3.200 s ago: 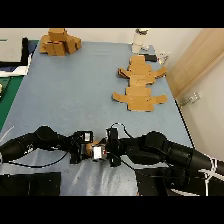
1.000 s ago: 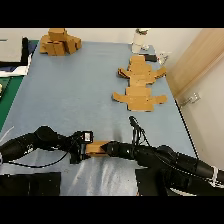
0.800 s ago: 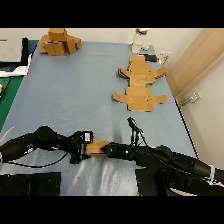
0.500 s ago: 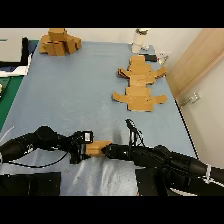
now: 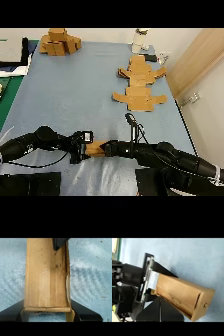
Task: Fold the box.
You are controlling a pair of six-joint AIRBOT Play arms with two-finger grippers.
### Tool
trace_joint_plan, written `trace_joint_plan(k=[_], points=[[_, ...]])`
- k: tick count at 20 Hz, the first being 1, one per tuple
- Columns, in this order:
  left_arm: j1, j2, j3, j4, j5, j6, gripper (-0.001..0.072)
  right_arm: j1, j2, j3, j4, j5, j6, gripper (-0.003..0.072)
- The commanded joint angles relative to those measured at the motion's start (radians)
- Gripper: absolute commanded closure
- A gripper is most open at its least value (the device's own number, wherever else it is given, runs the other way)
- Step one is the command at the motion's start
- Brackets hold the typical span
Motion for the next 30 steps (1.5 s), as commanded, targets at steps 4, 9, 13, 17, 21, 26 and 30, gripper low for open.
trace_joint_plan(k=[4, 9, 13, 17, 21, 26, 30], points=[[0.0, 0.001, 0.0, 0.0, 0.0, 0.0, 0.0189, -0.207, -0.037, 0.151, -0.438, -0.486, 0.153, 0.068], [-0.001, 0.001, 0.0, 0.0, 0.0, 0.0, 0.0189, -0.326, -0.206, 0.273, -0.451, -0.673, 0.153, 0.068], [-0.001, 0.001, 0.0, 0.0, -0.002, 0.0, 0.0189, -0.323, -0.304, 0.346, -0.457, -0.657, 0.133, 0.0516], [-0.001, 0.001, 0.002, -0.005, 0.001, 0.0, 0.019, -0.324, -0.323, 0.351, -0.476, -0.65, 0.135, 0.0518], [0.0, 0.002, 0.006, -0.026, 0.002, -0.035, 0.019, -0.323, -0.323, 0.351, -0.408, -0.655, 0.135, 0.0518], [0.005, 0.004, 0.074, -0.017, 0.19, -0.359, 0.0189, -0.323, -0.323, 0.351, -0.399, -0.653, 0.135, 0.0518], [0.13, 0.003, 0.139, 0.059, 0.283, -0.561, 0.0189, -0.324, -0.325, 0.351, -0.403, -0.652, 0.135, 0.0518]])
